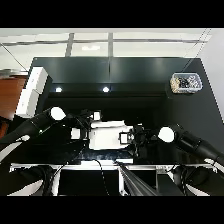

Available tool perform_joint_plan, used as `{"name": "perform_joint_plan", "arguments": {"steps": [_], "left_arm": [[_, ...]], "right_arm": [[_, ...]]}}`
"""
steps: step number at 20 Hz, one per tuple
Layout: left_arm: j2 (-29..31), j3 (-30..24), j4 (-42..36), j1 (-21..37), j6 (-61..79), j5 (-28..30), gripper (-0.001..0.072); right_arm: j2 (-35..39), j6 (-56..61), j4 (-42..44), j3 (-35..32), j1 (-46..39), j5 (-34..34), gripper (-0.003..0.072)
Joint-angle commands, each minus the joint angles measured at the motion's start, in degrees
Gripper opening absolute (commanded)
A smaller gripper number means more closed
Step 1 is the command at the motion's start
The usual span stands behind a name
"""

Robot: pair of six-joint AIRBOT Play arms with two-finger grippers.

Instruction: Fold the box and place the chain.

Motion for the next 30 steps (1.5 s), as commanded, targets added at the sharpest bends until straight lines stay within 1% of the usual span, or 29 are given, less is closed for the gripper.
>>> {"name": "perform_joint_plan", "arguments": {"steps": [1, 6, 9, 12, 15, 18, 19, 21, 23, 28, 30], "left_arm": [[0.0, 0.0, 0.0, 0.0, 0.0, 0.0, 0.0029], [0.0, 0.0, 0.0, -0.1, 0.0, 0.0, 0.0029], [0.0, 0.0, 0.0, -0.1, 0.0, 0.0, 0.0029], [0.0, 0.0, 0.0, -0.1, -0.6, -0.2, 0.0029], [0.0, 0.0, 0.0, -0.1, -0.9, -0.6, 0.0029], [0.0, 0.0, 0.0, -0.1, -0.9, -0.6, 0.0029], [0.0, 0.0, 0.0, -0.1, -0.9, -0.6, 0.0029], [0.0, 0.0, 0.0, -0.1, -1.7, -0.8, 0.0029], [0.0, 0.0, 0.0, -0.1, -1.9, -1.6, 0.0029], [0.0, 0.0, 0.0, -0.1, -1.9, -1.7, 0.0029], [0.0, 0.0, 0.0, -0.1, -1.9, -1.7, 0.0029]], "right_arm": [[-0.7, -3.6, 1.9, 0.0, 0.5, -0.2, 0.0695], [-1.0, -4.0, 2.4, 0.3, 0.5, -1.4, 0.0695], [-1.0, -3.4, 0.1, 2.1, 0.3, -1.2, 0.0695], [-1.0, -0.2, -5.0, 2.5, -0.9, -0.5, 0.0695], [-0.9, -0.4, -4.9, 2.6, -1.2, 0.9, 0.0695], [-0.9, -0.5, -1.1, 2.5, 0.2, 3.1, 0.0695], [-0.9, -0.9, -0.2, 2.5, 1.5, 2.1, 0.0695], [-1.2, -0.9, -0.1, 2.5, 3.5, -2.4, 0.0695], [-2.7, -0.7, 1.8, 2.5, 3.7, -2.6, 0.0695], [-4.9, -0.9, 2.3, 2.5, 3.7, -3.8, 0.0694], [-5.5, -0.9, 3.2, 2.5, 3.7, -5.3, 0.0694]]}}
